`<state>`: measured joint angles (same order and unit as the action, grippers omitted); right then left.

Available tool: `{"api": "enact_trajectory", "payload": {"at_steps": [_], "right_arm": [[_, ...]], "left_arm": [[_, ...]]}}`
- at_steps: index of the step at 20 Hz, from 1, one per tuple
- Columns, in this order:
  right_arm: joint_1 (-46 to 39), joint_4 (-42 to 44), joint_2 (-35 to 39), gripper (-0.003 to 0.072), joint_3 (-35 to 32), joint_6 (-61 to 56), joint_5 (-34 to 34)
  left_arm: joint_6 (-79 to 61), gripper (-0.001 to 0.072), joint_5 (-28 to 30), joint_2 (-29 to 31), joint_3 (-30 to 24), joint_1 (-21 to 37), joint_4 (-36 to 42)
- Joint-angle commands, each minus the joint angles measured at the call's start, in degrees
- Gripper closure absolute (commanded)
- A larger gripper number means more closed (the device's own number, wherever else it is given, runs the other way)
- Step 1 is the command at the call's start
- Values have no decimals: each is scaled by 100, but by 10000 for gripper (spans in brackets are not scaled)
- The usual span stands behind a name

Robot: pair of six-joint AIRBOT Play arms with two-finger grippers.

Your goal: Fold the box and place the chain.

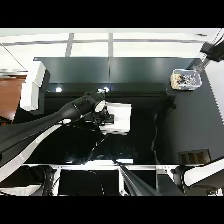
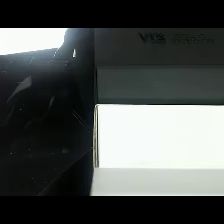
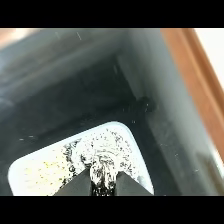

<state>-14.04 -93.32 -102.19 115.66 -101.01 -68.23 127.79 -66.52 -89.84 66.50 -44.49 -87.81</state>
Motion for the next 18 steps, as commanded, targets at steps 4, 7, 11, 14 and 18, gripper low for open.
{"api": "enact_trajectory", "payload": {"at_steps": [4,7,11,14,18], "right_arm": [[24,1309,1434,668,74,811,332],[92,2006,2081,668,74,1285,162],[118,3456,2752,668,74,1749,-503],[293,4052,3099,667,55,2022,-1078],[323,5685,3279,668,-350,2455,-1867]], "left_arm": [[0,681,0,-4,-2,0,0],[-2,681,0,-4,-2,0,0],[-2,681,0,-4,-2,0,0],[-2,682,0,-4,-2,0,0],[-2,681,2,-4,-2,0,0]]}}
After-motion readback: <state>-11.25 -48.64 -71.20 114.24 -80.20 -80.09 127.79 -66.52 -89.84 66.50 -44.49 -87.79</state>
